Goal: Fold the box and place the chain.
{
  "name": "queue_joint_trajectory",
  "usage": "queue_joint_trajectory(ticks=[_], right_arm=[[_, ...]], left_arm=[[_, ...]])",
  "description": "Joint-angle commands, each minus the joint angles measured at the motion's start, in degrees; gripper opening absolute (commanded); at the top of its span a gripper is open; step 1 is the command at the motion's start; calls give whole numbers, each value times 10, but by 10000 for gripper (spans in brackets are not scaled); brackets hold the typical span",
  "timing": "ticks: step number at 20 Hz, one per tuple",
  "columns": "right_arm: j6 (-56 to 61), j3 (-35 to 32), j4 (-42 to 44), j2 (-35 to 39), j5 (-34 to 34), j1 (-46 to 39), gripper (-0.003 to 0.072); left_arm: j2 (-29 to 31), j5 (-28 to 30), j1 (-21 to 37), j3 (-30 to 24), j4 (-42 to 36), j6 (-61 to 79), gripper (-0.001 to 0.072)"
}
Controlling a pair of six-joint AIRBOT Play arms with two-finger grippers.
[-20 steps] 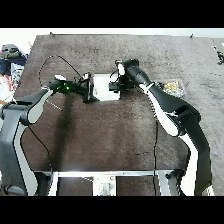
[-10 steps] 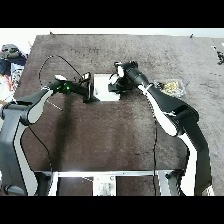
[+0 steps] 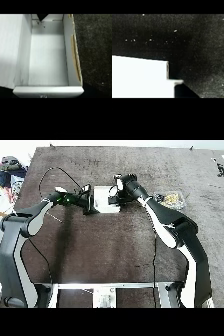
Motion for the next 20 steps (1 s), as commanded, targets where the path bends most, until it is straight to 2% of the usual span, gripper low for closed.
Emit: queue_joint_trajectory(ticks=[1, 4, 6, 7, 8, 12, 13, 14, 20], right_arm=[[2, 1, 0, 0, -7, 0, 27], [1, 1, 0, 0, -10, 0, 12], [2, 1, 0, 0, -10, 0, 29], [6, 1, 4, 1, -9, 0, 149], [5, 1, 8, 2, -6, 0, 175], [5, 2, 9, 11, -5, 0, 176], [4, 2, 10, 13, -5, 0, 197], [0, 2, 16, 14, -5, 0, 300], [-10, 2, 30, 15, -6, 0, 297]], left_arm=[[0, 0, 1, 0, 0, 0, 206], [0, 0, 1, 0, 0, 0, 205], [0, 0, 1, 0, 0, 0, 206], [0, 0, 1, 0, 0, 0, 205], [0, 0, 1, 0, 0, 0, 206], [0, 0, 1, 0, 0, 0, 206], [0, 0, 1, 0, 0, 0, 206], [0, 0, 1, 0, 0, 0, 206], [0, 0, 1, 0, 0, 0, 205]])
